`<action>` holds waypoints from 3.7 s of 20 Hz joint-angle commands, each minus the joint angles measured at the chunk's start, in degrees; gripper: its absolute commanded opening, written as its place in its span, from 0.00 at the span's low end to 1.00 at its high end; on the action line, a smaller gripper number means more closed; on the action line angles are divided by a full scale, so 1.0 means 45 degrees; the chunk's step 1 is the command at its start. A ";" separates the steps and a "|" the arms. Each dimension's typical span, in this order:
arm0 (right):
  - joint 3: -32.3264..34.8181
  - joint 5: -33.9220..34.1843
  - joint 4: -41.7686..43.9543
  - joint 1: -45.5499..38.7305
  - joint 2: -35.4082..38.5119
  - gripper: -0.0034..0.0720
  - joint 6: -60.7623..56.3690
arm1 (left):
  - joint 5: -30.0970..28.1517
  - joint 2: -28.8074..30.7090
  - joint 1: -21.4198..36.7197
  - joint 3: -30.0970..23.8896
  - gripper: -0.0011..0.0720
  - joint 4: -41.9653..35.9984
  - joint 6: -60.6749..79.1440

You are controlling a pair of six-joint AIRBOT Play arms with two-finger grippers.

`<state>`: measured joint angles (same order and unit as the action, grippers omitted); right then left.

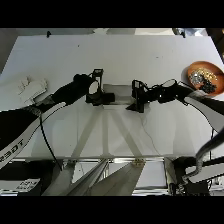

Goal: Fold the box and place the chain.

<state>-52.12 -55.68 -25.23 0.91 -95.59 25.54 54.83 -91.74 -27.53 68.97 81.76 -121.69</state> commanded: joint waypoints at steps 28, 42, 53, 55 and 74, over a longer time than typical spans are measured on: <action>-0.0010 -0.0063 0.0000 -0.0005 -0.0005 0.71 0.0010 | 0.1695 -0.0447 0.6067 -0.3551 0.97 -1.2361 3.4204; -0.0010 -0.0063 0.0000 -0.0005 0.0000 0.71 0.0010 | 0.1860 -0.0461 0.5848 -0.3541 0.97 -1.3687 3.5360; -0.0010 -0.0063 0.0000 -0.0005 -0.0005 0.71 0.0010 | 0.1200 -0.1054 0.5047 -0.3487 0.97 -1.3974 3.5039; -0.0005 -0.0063 0.0000 -0.0010 -0.0005 0.71 0.0010 | 0.1001 -0.1093 0.4877 -0.3473 0.97 -1.4469 3.5039; -0.0005 -0.0063 0.0000 -0.0005 0.0000 0.71 0.0010 | 0.0495 -0.1073 0.4454 -0.3419 0.49 -1.4246 3.4971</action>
<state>-52.12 -55.96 -25.26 0.89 -95.59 25.58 57.04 -96.62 -7.49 53.52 17.56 35.64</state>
